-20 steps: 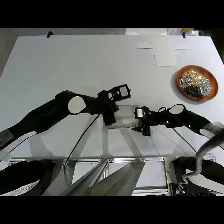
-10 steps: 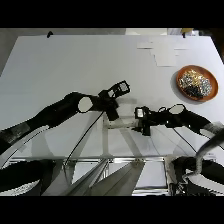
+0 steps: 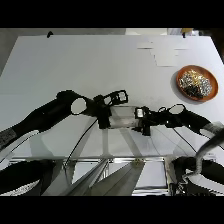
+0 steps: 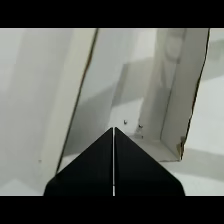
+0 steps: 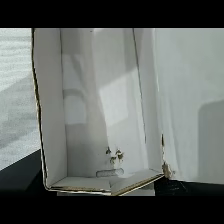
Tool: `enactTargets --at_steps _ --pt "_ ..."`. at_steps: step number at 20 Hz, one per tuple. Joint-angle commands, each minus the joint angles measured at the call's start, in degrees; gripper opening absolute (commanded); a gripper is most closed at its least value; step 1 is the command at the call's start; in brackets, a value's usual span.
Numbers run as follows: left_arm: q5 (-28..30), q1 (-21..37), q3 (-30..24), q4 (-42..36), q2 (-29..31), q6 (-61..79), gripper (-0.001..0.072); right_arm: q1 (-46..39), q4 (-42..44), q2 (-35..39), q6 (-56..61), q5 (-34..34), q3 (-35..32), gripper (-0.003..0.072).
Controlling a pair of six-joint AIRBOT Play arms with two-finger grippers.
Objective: Fold the box and place the chain.
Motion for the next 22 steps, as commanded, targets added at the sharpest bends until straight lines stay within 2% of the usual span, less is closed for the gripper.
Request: enactTargets --at_steps 1,7,11,12,13,16,19,22 --pt "-3.3 0.2 -1.9 1.2 -0.8 3.7 0.0006 0.0 0.0 0.0 0.0 0.0 0.0 0.0403" --pt "-2.5 5.9 -9.3 -0.1 2.8 12.3 0.0007 0.0 0.0 0.0 0.0 0.0 0.0 0.0403" --pt "-2.3 9.9 -11.1 -2.9 3.2 22.3 0.0015 0.0 0.0 0.0 0.0 0.0 0.0 0.0403" --pt "-2.3 10.3 -11.4 -3.9 3.2 27.0 0.0076 0.0 0.0 0.0 0.0 0.0 0.0 0.0403" --pt "-1.9 10.7 -11.8 -5.0 3.2 32.0 0.0168 0.0 0.0 0.0 0.0 0.0 0.0 0.0403" --pt "4.2 11.1 -13.9 -8.8 3.2 39.2 0.0353 0.0 0.0 0.0 0.0 0.0 0.0 0.0403" --pt "7.0 11.1 -14.2 -12.7 3.1 40.3 0.0354 0.0 0.0 0.0 0.0 0.0 0.0 0.0403" --pt "7.1 11.0 -14.2 -17.6 3.0 47.1 0.0354 0.0 0.0 0.0 0.0 0.0 0.0 0.0403"
